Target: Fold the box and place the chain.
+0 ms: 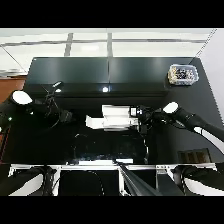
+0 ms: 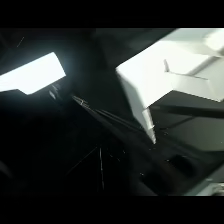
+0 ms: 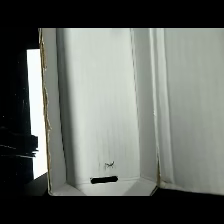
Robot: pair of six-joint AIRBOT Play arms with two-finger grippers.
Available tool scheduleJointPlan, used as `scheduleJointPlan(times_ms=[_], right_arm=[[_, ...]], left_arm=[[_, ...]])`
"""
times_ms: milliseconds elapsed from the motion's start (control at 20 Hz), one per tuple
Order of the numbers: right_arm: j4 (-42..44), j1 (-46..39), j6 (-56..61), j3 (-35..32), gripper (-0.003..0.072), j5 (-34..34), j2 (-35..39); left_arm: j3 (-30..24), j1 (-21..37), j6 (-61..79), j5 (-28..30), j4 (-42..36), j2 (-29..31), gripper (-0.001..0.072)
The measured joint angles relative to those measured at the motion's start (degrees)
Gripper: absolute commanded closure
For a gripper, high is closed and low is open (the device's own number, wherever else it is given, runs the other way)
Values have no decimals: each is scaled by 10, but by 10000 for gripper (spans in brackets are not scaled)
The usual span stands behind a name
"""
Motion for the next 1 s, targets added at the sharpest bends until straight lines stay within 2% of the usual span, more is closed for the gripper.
scheduleJointPlan(times_ms=[150,400,550,800,850,900,950,1000], right_arm=[[0,0,0,0,619,0,0],[0,0,0,0,619,0,0],[0,0,0,0,619,0,0],[0,0,0,0,619,0,0],[0,0,0,0,619,0,0],[0,0,0,0,619,0,0],[0,0,0,0,619,0,0],[0,0,0,0,619,0,0]], left_arm=[[-34,26,-58,-7,-42,-36,684],[-52,-27,-82,57,-115,-103,684],[-42,-66,-71,95,-153,-133,684],[-7,-99,-39,106,-174,-160,673],[3,-101,-26,95,-176,-162,552],[12,-103,-15,81,-177,-163,329],[21,-105,-7,69,-178,-165,164],[30,-106,0,57,-181,-165,80]])
